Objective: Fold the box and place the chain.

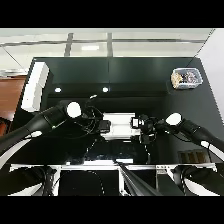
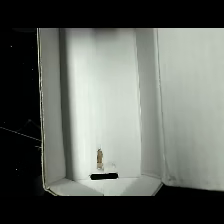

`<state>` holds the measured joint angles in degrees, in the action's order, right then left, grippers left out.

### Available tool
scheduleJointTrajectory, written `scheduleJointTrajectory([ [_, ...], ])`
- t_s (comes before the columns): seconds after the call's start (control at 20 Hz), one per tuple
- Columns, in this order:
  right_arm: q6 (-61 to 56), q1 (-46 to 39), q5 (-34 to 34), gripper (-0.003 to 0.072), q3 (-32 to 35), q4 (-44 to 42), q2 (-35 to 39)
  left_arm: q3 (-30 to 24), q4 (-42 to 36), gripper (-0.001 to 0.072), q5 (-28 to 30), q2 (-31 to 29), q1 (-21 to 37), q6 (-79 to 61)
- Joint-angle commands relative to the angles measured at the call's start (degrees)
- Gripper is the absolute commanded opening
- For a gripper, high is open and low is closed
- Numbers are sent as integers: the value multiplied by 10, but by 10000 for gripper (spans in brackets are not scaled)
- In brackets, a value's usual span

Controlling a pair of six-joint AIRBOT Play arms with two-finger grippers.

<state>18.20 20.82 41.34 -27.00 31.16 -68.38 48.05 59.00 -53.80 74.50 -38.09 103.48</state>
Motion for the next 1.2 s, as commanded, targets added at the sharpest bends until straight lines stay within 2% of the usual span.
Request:
scheduleJointTrajectory([
  [0.0,0,0,0,190,0,0,0,10,36,393,7,1,-25,23],
  [0.1,0,0,0,190,0,0,0,19,65,393,6,2,-36,60],
  [0.35,0,0,0,191,0,0,0,56,199,393,-23,15,-82,164],
  [0.5,0,0,0,190,0,0,0,71,215,385,-23,32,-101,197],
  [0.55,0,0,0,190,0,0,0,71,215,343,-23,35,-101,211],
  [0.65,0,0,0,190,0,0,0,71,225,327,-26,35,-102,238],
  [0.85,0,0,0,190,0,0,0,73,271,329,-79,42,-100,273],
  [1.15,0,0,0,190,0,0,0,113,274,329,-81,87,-116,281],
])
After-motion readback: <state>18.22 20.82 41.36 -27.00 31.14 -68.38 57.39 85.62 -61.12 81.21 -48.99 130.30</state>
